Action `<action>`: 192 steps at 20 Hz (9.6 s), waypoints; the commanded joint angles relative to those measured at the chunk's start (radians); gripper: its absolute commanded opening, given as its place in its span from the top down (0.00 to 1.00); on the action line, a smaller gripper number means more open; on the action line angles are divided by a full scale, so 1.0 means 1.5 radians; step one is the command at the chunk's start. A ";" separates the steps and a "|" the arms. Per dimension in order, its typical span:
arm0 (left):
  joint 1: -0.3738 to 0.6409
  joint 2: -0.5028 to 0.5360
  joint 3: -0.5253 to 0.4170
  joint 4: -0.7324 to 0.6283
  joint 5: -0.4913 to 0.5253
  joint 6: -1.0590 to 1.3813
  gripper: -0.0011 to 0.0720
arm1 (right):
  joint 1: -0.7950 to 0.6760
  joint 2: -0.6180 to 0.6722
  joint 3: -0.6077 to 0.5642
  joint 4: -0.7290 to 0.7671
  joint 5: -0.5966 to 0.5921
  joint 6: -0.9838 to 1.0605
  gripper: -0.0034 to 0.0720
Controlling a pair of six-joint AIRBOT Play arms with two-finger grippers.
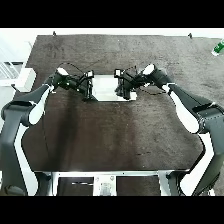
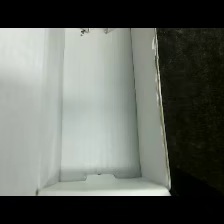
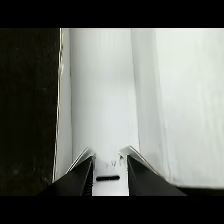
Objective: Fold the box and place the chain.
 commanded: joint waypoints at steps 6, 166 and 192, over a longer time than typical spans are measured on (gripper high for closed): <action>-0.001 0.000 0.001 -0.001 0.001 -0.001 0.32 | 0.005 -0.011 -0.001 0.013 -0.029 -0.001 0.26; -0.001 0.000 0.001 -0.002 0.001 -0.001 0.32 | 0.149 -0.088 0.238 -0.505 0.175 1.349 0.82; -0.001 0.000 0.001 -0.002 0.001 -0.001 0.32 | 0.141 0.118 0.238 -0.506 0.174 1.090 0.29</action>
